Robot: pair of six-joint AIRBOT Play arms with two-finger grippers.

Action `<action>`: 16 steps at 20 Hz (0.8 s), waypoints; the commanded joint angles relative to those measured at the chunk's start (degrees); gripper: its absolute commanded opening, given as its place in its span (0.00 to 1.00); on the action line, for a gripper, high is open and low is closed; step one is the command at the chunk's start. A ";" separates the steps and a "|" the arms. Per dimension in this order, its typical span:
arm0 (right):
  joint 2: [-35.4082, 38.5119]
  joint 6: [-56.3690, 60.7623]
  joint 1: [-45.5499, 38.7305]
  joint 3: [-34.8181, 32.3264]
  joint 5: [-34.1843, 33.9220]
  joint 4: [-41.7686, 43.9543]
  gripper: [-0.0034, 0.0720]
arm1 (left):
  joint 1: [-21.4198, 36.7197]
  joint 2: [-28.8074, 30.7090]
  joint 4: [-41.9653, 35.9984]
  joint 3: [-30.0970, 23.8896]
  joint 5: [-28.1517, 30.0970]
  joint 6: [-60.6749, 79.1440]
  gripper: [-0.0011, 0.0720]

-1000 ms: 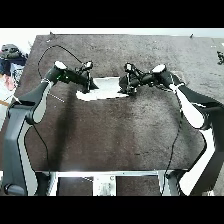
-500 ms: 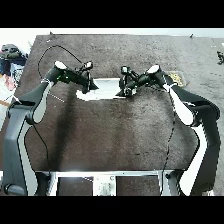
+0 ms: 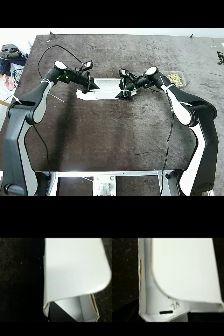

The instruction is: Fold the box and place the chain.

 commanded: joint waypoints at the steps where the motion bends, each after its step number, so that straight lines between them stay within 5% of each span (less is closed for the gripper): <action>1: -0.09 0.11 0.11 0.07 -0.35 -0.17 0.77 | 0.00 0.00 -0.31 0.00 0.02 -0.04 0.03; 16: -0.13 0.15 1.05 0.07 0.55 -0.57 0.77 | 0.00 -0.66 -2.43 -1.38 0.57 -0.24 0.03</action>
